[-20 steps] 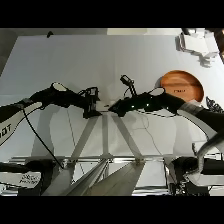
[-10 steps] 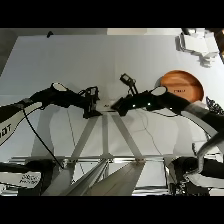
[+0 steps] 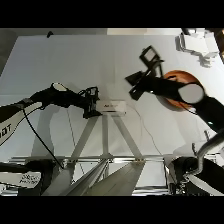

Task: Fold the box and place the chain.

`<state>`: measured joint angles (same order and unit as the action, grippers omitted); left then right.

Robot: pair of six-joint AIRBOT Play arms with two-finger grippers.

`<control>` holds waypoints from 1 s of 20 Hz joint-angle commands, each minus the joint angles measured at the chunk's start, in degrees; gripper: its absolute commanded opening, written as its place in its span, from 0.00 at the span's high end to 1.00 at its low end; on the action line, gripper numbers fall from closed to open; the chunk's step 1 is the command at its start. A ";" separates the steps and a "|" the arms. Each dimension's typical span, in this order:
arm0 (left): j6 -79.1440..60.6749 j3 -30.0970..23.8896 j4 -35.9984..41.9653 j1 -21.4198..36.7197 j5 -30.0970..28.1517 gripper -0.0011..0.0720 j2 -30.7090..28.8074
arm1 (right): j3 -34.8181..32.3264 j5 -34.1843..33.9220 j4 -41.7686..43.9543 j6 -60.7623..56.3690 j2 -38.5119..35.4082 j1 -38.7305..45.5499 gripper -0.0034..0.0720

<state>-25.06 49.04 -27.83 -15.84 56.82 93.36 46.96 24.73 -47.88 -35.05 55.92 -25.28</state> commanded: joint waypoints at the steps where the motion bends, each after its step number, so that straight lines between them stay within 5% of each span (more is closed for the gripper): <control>1: -0.02 0.00 -0.04 0.02 0.00 0.79 0.00 | 0.07 2.21 -22.40 -19.67 -6.43 2.82 0.94; 8: 0.02 0.00 -0.02 0.02 0.00 0.79 0.00 | -0.07 30.08 -35.89 -45.18 -6.49 18.88 0.94; 10: 1.38 0.00 0.22 0.02 -0.07 0.80 0.00 | -0.09 30.69 -37.86 -51.01 -6.49 22.97 0.94; 12: 7.23 0.00 0.35 0.07 -0.13 0.97 -0.22 | -0.09 30.08 -37.97 -54.53 -6.49 26.08 0.94; 16: 22.64 0.00 -2.21 0.22 -1.62 0.97 -6.47 | -0.09 30.03 -37.81 -55.21 -6.49 27.32 0.94; 20: 44.50 0.00 -20.31 0.22 -7.23 0.97 -20.41 | -0.09 30.05 -37.77 -55.21 -6.49 27.32 0.94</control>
<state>2.61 48.99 -35.94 -15.66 53.21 80.88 46.89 54.39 -85.21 -89.17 49.47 1.56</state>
